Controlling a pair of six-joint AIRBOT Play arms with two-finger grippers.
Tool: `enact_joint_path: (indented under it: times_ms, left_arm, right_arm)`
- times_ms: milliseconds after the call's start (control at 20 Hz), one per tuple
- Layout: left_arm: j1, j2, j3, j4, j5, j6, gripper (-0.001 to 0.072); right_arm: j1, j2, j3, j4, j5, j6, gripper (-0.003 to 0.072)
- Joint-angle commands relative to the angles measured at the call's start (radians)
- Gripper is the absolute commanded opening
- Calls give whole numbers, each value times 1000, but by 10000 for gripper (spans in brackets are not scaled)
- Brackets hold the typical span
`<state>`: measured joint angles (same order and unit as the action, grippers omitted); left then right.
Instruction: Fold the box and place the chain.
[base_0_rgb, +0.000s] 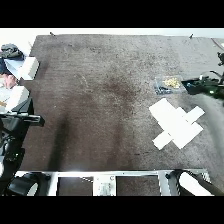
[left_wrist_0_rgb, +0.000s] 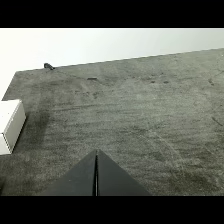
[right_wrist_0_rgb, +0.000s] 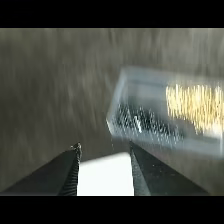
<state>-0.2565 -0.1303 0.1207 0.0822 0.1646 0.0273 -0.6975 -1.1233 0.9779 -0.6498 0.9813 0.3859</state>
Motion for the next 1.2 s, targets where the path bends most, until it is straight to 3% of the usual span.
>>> enact_joint_path:
  times_ms: [0, 250, 500, 650, 850, 1150]
  left_arm:
    - [0, 0, 0, 0, 2, 0, 11]
    - [0, 0, 0, 0, -1, 0, 11]
    - [0, 0, 0, 0, 0, 0, 11]
    - [0, 0, 0, 0, 0, 0, 11]
    - [0, 0, 0, 0, 0, 0, 11]
    - [0, 0, 0, 0, 0, 0, 11]
  right_arm:
    - [-159, -212, 238, -249, 381, 136, 375]
    - [-226, -440, 478, -357, 426, 153, 374]
    - [-279, -733, 811, -439, 565, 172, 373]
    - [-290, -842, 918, -439, 581, 167, 372]
    - [-290, -932, 977, -439, 629, 157, 372]
    - [-290, -981, 976, -412, 700, 148, 373]
